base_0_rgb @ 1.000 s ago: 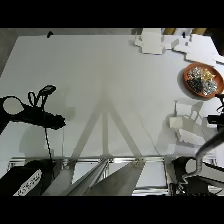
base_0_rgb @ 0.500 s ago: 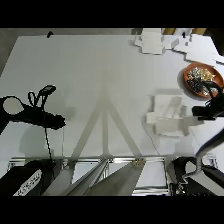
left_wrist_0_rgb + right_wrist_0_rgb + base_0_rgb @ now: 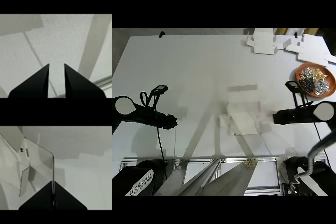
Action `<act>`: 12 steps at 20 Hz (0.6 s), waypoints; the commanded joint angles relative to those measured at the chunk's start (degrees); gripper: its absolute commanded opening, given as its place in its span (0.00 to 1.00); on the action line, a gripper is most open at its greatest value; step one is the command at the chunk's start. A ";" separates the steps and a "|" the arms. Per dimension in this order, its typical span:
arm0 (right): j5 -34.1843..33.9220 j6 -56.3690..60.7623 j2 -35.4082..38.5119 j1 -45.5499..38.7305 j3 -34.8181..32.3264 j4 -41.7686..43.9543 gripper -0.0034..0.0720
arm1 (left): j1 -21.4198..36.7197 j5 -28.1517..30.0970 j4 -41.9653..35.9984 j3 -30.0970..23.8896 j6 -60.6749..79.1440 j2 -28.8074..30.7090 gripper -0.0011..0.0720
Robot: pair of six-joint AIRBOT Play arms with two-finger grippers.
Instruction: Fold the box and place the chain.
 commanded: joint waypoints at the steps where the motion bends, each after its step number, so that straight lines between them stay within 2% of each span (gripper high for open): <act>1: -6.62 4.26 1.07 7.87 -1.53 2.21 0.06 | -0.02 0.37 0.00 -0.02 -0.02 0.04 0.30; 5: -11.26 7.32 1.01 13.35 -1.73 1.92 0.06 | 0.00 3.98 0.15 -0.02 -0.02 0.02 0.30; 8: -11.02 7.37 1.01 14.21 -1.73 1.95 0.06 | -0.02 3.52 0.11 -0.02 -0.02 0.04 0.30; 12: -10.91 7.37 1.01 14.21 -1.73 1.77 0.06 | -0.02 6.16 -1.27 -0.02 1.03 0.02 0.30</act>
